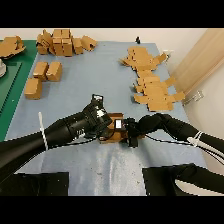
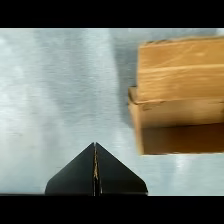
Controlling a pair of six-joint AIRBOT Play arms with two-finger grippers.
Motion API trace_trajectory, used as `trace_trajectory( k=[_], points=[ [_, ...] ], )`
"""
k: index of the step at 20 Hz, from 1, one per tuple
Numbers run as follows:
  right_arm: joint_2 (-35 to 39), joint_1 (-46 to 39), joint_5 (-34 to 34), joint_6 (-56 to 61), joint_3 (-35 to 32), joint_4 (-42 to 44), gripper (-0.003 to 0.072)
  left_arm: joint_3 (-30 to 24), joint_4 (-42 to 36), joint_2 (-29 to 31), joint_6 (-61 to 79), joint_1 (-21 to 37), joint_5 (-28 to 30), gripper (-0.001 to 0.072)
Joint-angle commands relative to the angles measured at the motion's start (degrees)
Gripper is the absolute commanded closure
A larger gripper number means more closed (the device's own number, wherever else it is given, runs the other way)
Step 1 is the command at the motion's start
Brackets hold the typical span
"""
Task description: Fold the box.
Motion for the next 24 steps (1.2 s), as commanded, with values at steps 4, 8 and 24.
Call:
trace_trajectory(
  k=[4,8,24],
  points=[
    [0.02,0.00,0.04,0.00,0.04,-0.02,0.0183,-14.12,-11.67,9.60,25.16,20.04,13.40,0.0701],
    [0.02,0.00,0.04,0.00,0.04,-0.02,0.0183,-16.41,-33.22,8.72,55.98,41.77,18.97,0.0699],
    [0.02,0.00,-1.27,0.00,0.04,-0.02,0.0183,-23.23,-66.69,8.00,142.49,36.00,16.55,0.0700]
  ],
)
